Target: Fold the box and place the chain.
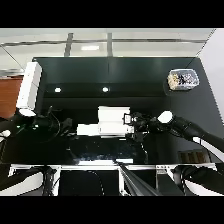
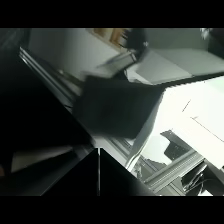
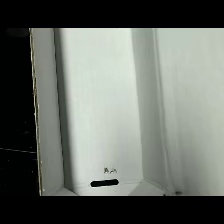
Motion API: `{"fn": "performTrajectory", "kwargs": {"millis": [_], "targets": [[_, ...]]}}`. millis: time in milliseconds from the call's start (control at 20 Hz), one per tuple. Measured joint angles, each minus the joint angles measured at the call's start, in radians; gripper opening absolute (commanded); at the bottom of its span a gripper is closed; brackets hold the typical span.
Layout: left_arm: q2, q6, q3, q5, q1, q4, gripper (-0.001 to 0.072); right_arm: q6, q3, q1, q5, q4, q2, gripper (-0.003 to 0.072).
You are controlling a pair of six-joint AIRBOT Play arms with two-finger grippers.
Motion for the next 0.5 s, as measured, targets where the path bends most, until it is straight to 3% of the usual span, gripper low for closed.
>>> {"fn": "performTrajectory", "kwargs": {"millis": [250,500], "targets": [[-0.043,0.134,0.0,0.021,-0.109,-0.138,0.0027,0.0,0.0,0.0,0.0,0.0,0.0,0.0409],[-0.053,0.256,0.003,0.003,-0.155,-0.231,0.0043,0.0,0.0,0.0,0.0,0.0,0.0,0.041]]}}
